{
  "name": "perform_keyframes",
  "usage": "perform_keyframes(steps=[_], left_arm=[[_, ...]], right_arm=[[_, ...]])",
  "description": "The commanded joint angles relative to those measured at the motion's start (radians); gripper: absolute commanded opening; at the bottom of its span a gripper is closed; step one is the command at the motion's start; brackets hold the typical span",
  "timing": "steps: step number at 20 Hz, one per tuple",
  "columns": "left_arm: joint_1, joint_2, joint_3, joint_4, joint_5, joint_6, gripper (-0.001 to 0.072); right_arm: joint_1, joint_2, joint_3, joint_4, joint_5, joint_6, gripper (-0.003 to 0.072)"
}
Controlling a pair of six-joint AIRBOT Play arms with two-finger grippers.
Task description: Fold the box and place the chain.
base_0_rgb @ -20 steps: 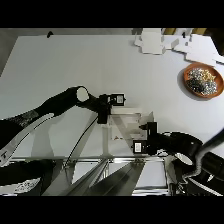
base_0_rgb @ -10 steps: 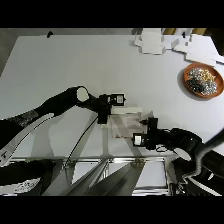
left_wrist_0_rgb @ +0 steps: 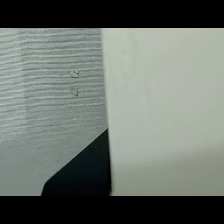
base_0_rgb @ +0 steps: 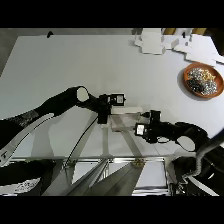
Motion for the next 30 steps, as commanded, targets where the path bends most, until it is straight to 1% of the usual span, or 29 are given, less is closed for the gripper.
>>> perform_keyframes(steps=[1,3,6,9,14,15,18,23,25,26,27,28,29,30], left_arm=[[-0.001,0.0,0.0,0.0,0.0,0.0,0.0011],[-0.001,0.0,0.0,0.0,0.0,0.0,0.0011],[-0.001,0.0,0.0,0.0,0.0,0.0,0.001],[-0.001,-0.001,0.0,0.0,0.0,0.0,0.0011],[-0.001,-0.001,0.0,0.0,0.0,0.0,0.0011],[-0.001,-0.001,0.0,0.0,0.0,0.0,0.0011],[-0.001,0.0,0.0,0.0,0.0,0.0,0.0011],[-0.001,0.0,0.0,0.0,0.0,0.0,0.0011],[-0.001,0.0,0.0,0.0,0.0,0.0,0.0011],[-0.001,-0.001,0.0,0.0,0.0,0.0,0.0011],[-0.001,-0.001,0.0,0.0,0.0,0.0,0.0011],[-0.001,0.0,0.0,0.0,0.0,0.0,0.0011],[-0.001,0.0,0.0,0.0,0.0,0.0,0.0011],[-0.001,-0.001,0.0,0.0,0.0,0.0,0.0011]], right_arm=[[-0.087,-0.027,0.027,0.205,0.017,-0.196,0.0646],[-0.129,-0.052,0.037,0.251,0.044,-0.291,0.0646],[-0.195,-0.091,0.045,0.325,0.074,-0.37,0.0646],[-0.249,-0.14,0.078,0.415,0.139,-0.481,0.0646],[-0.342,-0.286,0.196,0.435,0.272,-0.501,0.0646],[-0.349,-0.307,0.209,0.436,0.291,-0.521,0.0646],[-0.35,-0.356,0.213,0.489,0.301,-0.623,0.0646],[-0.35,-0.419,0.213,0.511,0.307,-0.634,0.0643],[-0.35,-0.438,0.212,0.517,0.336,-0.638,0.0642],[-0.35,-0.448,0.212,0.517,0.358,-0.638,0.0636],[-0.35,-0.459,0.21,0.517,0.371,-0.638,0.0609],[-0.35,-0.465,0.208,0.517,0.381,-0.64,0.0527],[-0.35,-0.469,0.207,0.517,0.384,-0.64,0.0512],[-0.35,-0.47,0.204,0.517,0.382,-0.64,0.0512]])
